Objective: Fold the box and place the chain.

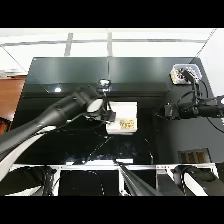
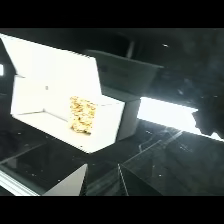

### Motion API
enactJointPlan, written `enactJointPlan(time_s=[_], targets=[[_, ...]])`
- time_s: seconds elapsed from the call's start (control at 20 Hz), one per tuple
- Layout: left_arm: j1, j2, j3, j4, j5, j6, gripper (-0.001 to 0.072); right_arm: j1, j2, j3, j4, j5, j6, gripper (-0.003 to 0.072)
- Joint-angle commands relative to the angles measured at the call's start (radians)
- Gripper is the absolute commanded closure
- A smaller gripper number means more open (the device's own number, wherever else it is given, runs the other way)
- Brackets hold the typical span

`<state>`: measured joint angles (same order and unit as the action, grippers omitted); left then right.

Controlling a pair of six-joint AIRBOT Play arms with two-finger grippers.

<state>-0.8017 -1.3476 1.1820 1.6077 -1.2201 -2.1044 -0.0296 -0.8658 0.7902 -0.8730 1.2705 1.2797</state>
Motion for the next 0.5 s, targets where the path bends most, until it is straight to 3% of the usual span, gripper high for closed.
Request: enactJointPlan(time_s=[0.0,0.15,0.25,0.45], targets=[[0.102,0.160,-0.145,-0.012,0.062,0.171,0.0158,0.000,0.000,0.000,-0.030,0.001,0.000,0.0454],[0.280,0.288,-0.346,-0.371,0.194,0.560,0.0158,0.000,0.000,0.000,-0.029,-0.008,0.000,0.0455],[0.376,0.319,-0.458,-0.652,0.201,0.969,0.0158,0.000,0.000,0.000,-0.030,-0.029,0.000,0.0454],[0.389,0.297,-0.536,-0.705,0.187,1.485,0.0146,0.000,0.000,0.000,-0.030,-0.072,0.000,0.0454]])
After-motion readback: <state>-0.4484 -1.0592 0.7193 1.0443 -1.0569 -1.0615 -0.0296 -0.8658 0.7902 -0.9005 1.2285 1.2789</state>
